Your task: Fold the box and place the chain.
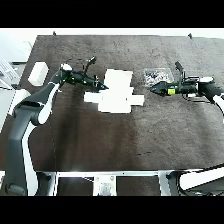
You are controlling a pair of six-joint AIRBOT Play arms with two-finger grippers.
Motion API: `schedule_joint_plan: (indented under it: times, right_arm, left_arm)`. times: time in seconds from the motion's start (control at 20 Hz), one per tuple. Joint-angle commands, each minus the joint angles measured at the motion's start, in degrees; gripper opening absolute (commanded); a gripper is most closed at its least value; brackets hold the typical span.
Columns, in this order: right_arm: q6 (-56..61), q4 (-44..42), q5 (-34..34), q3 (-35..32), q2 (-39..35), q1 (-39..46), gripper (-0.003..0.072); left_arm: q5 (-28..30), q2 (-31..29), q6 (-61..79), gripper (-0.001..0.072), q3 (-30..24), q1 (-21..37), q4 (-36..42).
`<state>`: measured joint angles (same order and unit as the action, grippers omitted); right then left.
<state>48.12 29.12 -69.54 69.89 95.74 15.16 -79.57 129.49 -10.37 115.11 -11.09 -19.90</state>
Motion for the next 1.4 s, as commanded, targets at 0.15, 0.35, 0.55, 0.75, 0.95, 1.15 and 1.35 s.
schedule_joint_plan:
  times: [0.15,0.35,0.55,0.75,0.95,1.15,1.35]
  right_arm:
    - [-2.6,-0.2,-0.3,-3.6,-0.5,0.6,0.0324]
    - [-3.6,-1.1,0.1,-3.8,-0.4,0.6,0.0324]
    - [-5.3,-3.8,0.1,-3.8,-0.4,0.6,0.0324]
    - [-6.0,-4.3,0.1,-4.0,-0.4,0.6,0.0325]
    - [-7.7,-4.5,0.3,-5.3,-0.4,0.6,0.0324]
    - [-9.9,-4.7,0.6,-6.5,-0.4,0.7,0.0325]
    - [-10.8,-5.5,0.7,-7.0,-0.4,0.7,0.0325]
  left_arm:
    - [-0.8,-0.5,18.3,0.0016,-7.3,1.5,10.7]
    - [1.4,-0.4,21.6,0.0016,-8.0,1.5,9.2]
    - [3.5,-0.3,22.8,0.0016,-8.0,0.8,6.9]
    - [6.6,-0.1,24.5,0.0016,-8.0,-0.7,3.2]
    - [7.2,0.2,24.3,0.0016,-8.0,-0.6,3.6]
    - [4.0,0.2,23.1,0.0016,-8.8,-0.6,2.3]
    - [5.7,0.2,22.9,0.0016,-9.5,-0.6,2.4]
